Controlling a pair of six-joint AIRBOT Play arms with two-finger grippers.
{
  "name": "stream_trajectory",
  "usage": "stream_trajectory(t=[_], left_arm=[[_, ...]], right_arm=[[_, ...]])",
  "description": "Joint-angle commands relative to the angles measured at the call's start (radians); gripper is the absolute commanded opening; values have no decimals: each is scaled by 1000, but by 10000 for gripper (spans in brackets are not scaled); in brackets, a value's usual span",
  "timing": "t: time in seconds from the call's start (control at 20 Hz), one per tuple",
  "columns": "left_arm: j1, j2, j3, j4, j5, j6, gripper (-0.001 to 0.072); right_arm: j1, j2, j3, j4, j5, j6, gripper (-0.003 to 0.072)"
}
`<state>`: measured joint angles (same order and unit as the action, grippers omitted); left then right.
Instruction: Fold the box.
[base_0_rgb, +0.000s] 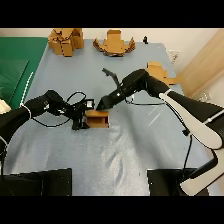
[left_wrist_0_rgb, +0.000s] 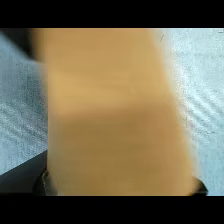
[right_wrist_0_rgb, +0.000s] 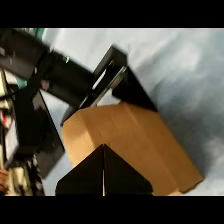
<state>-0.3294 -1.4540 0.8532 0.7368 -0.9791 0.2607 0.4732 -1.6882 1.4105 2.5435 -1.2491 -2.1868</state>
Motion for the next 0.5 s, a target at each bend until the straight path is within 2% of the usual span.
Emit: stream_trajectory(t=[0.0, 0.2, 0.25, 0.35, 0.4, 0.45], left_arm=[[1, 1, 0, 0, -3, 0, 179], [1, 1, 0, 0, -5, 0, 179], [1, 1, 0, 0, -6, 0, 179], [1, 1, 0, 0, -6, 0, 179], [1, 1, 0, 0, -6, 0, 179], [1, 1, 0, 0, -7, 0, 179]], right_arm=[[54, 63, -95, -145, 83, -93, 7], [90, 91, -121, -260, 217, -182, 10], [93, 104, -120, -259, 250, -217, 83], [95, 135, -120, -258, 254, -311, 406], [94, 151, -120, -258, 233, -349, 445], [95, 167, -121, -258, 211, -380, 445]])
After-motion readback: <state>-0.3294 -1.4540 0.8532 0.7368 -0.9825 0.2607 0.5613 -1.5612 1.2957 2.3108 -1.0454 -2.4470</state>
